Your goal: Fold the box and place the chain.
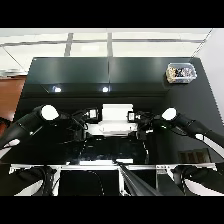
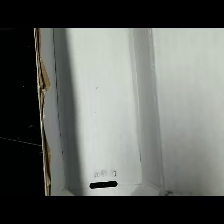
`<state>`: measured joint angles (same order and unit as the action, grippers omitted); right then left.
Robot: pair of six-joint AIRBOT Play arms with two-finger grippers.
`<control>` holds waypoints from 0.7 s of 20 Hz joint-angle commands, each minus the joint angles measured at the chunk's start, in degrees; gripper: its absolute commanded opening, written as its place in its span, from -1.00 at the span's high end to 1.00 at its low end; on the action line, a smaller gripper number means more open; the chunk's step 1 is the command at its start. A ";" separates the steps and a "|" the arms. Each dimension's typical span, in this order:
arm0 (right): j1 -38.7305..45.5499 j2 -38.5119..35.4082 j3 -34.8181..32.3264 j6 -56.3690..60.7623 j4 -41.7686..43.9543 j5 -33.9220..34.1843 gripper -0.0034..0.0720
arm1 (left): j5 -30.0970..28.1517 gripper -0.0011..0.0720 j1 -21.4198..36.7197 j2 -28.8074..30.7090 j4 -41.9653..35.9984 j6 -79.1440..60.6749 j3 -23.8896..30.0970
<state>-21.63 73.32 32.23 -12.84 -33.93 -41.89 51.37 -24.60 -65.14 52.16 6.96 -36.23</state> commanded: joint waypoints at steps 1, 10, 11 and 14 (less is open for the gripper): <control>-0.04 0.00 -0.02 0.07 0.07 0.11 0.74 | -2.19 -0.97 -0.35 -4.13 -5.01 -4.28 -1.11; -0.04 0.00 -0.02 0.13 0.04 0.15 0.74 | -3.13 0.25 -1.68 -6.45 -14.03 -10.88 -1.46; -0.04 0.00 -0.02 0.13 0.04 0.13 0.74 | -2.84 0.39 -1.68 -6.45 -15.26 -11.63 -1.46; -0.04 0.00 -0.02 0.13 0.04 0.15 0.74 | -2.95 0.39 -1.84 -6.62 -15.39 -11.61 -1.46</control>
